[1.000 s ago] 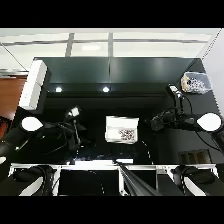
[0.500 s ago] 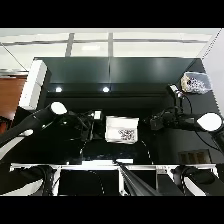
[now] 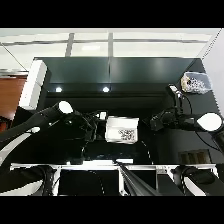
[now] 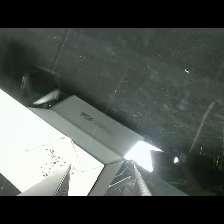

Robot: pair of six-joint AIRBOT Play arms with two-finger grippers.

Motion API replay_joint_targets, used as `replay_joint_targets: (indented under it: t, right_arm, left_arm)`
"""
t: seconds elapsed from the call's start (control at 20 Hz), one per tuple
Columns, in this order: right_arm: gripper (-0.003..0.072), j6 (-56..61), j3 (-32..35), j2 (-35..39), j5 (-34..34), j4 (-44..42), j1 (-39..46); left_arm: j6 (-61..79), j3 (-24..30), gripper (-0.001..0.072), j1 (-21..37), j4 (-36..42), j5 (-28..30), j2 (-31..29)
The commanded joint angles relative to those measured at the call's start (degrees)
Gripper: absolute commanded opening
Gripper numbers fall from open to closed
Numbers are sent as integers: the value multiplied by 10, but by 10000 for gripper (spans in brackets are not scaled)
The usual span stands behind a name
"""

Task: Fold the box and place the chain.

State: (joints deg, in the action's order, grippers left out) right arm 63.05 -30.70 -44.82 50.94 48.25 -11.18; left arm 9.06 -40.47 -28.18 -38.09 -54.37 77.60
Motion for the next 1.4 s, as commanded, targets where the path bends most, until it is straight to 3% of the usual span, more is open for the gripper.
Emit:
replay_joint_targets:
  t: [0.0, 0.35, 0.5, 0.6, 0.9, 1.1, 1.35]
  right_arm:
    - [468, 0, 0, 0, 1, 3, 0]
    - [469, 0, 0, 0, 0, 5, 0]
    - [468, 0, 0, 0, 0, 11, 0]
    - [468, 0, 0, 0, 0, 19, 0]
    - [469, 0, 0, 0, -31, 19, 0]
    - [469, 0, -1, -1, -88, 1, 0]
    - [470, 3, -44, -26, -97, -1, 0]
  left_arm:
    - [-2, -1, 709, -13, 2, 9, 1]
    - [-5, -1, 704, -18, 28, 19, 7]
    - [-5, -1, 668, -18, 39, 19, 13]
    - [-5, -1, 456, -17, 39, 19, 13]
    - [-7, -1, 441, -17, 39, 89, 13]
    - [-31, -1, 441, -17, 39, 99, 13]
    - [-31, -1, 444, -17, 39, 98, 13]
